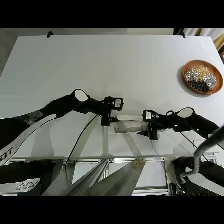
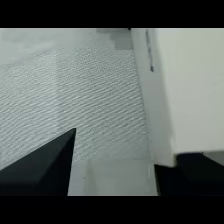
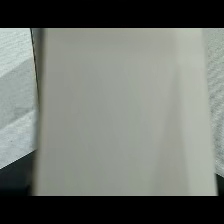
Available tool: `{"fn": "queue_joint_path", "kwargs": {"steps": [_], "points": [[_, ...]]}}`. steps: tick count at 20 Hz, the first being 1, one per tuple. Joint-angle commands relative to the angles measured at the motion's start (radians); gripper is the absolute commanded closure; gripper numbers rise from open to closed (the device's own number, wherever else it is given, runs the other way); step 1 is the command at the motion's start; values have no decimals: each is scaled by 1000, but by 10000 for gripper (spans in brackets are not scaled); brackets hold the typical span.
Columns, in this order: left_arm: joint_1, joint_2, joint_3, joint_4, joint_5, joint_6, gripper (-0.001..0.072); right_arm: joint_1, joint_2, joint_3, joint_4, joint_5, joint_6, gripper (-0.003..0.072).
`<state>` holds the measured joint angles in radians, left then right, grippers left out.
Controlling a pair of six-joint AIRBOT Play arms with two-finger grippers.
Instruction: Fold the box and place the chain.
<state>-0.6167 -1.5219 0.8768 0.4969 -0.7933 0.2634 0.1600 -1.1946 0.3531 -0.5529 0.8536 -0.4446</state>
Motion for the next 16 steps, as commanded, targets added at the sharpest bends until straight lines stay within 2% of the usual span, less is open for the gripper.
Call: {"fn": "queue_joint_path", "kwargs": {"steps": [1, 3, 6, 9, 10, 11, 12, 13, 15, 16], "points": [[23, 52, 0, 38, -4, -18, 130, 0, 0, 0, 4, -4, 2, 343], [40, 93, 0, 137, -4, -87, 130, 0, 0, 0, 4, -4, 2, 343], [74, 164, 0, 358, -14, -298, 131, 0, 0, 0, 4, -4, 2, 343], [113, 261, 0, 509, -87, -496, 134, 0, 0, 0, 4, -4, 2, 343], [121, 301, 0, 530, -119, -550, 164, 0, 0, 0, 4, -4, 2, 343], [125, 340, 0, 542, -152, -604, 279, 0, 0, 0, 4, -4, 2, 343], [124, 380, 0, 544, -201, -658, 518, 0, 0, 0, 4, -4, 2, 343], [119, 414, 0, 525, -261, -684, 707, 0, 0, 0, 4, -5, 2, 343], [82, 454, 0, 430, -380, -696, 705, 0, 0, 0, 4, -4, 2, 343], [45, 457, 0, 384, -392, -703, 705, 0, 0, 0, 4, -4, 2, 343]]}}
